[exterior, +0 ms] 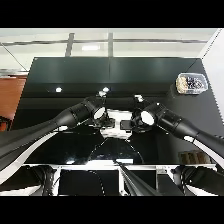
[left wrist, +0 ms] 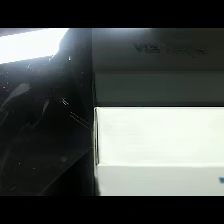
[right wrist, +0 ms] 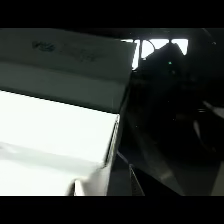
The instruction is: Fold the box and place the chain.
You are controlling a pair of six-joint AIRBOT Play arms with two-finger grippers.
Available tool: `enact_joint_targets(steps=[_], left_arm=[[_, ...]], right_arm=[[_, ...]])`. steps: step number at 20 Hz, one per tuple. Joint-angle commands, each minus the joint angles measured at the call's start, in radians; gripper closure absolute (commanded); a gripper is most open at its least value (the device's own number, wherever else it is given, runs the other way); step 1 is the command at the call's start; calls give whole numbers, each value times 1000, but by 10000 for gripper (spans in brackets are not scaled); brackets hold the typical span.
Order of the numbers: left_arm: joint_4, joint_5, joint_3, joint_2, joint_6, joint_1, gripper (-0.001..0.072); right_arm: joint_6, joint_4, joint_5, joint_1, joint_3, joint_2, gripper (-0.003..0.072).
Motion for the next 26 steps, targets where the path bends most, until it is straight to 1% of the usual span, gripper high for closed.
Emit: enact_joint_targets(steps=[1, 3, 5, 6, 13, 14, 15, 17, 22, 23, 26], left_arm=[[1, 0, 0, 0, 2, 0, 682], [1, 0, 0, 0, 2, 0, 681], [1, -1, 0, 0, 2, 0, 682], [1, -1, 0, 0, 2, 0, 682], [1, -1, 0, 0, 2, 0, 682], [1, -1, 0, 0, 2, 0, 681], [1, -1, 0, 0, 2, 0, 682], [1, 0, 0, 0, 2, 0, 682], [1, 0, 0, 0, 2, 0, 682], [1, 0, 0, 0, 2, 0, 682], [1, 0, 0, 0, 2, 0, 682]], right_arm=[[41, -68, 51, 32, 47, -35, 321], [62, -99, 78, 45, 79, -72, 320], [100, -101, 83, 45, 82, -92, 323], [103, -101, 82, 45, 82, -97, 444], [129, -89, 63, 45, 82, -121, 447], [129, -79, 63, 45, 82, -128, 490], [129, -70, 51, 45, 82, -129, 594], [129, -59, 42, 45, 82, -129, 672], [128, -51, 50, 45, 82, -129, 663], [129, -43, 49, 45, 82, -129, 555], [124, -37, 55, 45, 82, -129, 546]])
